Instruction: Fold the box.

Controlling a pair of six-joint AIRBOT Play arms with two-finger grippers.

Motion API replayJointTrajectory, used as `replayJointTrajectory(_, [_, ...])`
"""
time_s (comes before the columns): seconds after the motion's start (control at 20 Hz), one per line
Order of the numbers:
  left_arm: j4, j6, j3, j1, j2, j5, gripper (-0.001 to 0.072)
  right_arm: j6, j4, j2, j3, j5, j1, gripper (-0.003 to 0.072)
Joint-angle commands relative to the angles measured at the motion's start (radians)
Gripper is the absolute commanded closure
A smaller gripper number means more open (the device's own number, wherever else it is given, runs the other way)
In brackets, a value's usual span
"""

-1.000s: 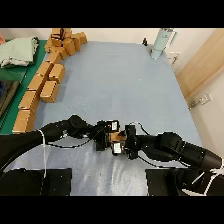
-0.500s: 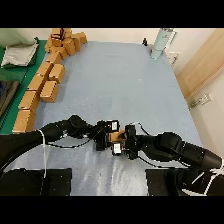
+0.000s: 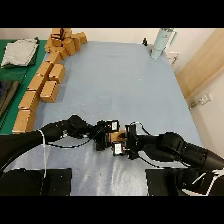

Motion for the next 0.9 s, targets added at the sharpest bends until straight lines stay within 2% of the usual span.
replayJointTrajectory(0.0, [0.000,0.000,0.000,0.001,0.000,0.000,0.0187,0.000,0.001,0.017,0.000,-0.003,0.000,0.0423])
replayJointTrajectory(0.55, [0.000,0.000,0.000,0.001,0.000,0.000,0.0187,0.000,0.013,0.063,0.001,-0.016,0.000,0.0425])
replayJointTrajectory(0.6, [0.000,0.000,0.000,0.001,0.000,0.000,0.0187,0.000,0.012,0.063,0.000,-0.018,0.000,0.0442])
replayJointTrajectory(0.65, [0.000,0.000,0.000,0.001,0.000,0.000,0.0187,0.000,0.012,0.063,0.001,-0.019,0.000,0.0542])
replayJointTrajectory(0.85, [0.000,0.000,0.000,0.001,0.000,0.000,0.0187,0.000,0.012,0.064,0.002,-0.019,0.000,0.0541])
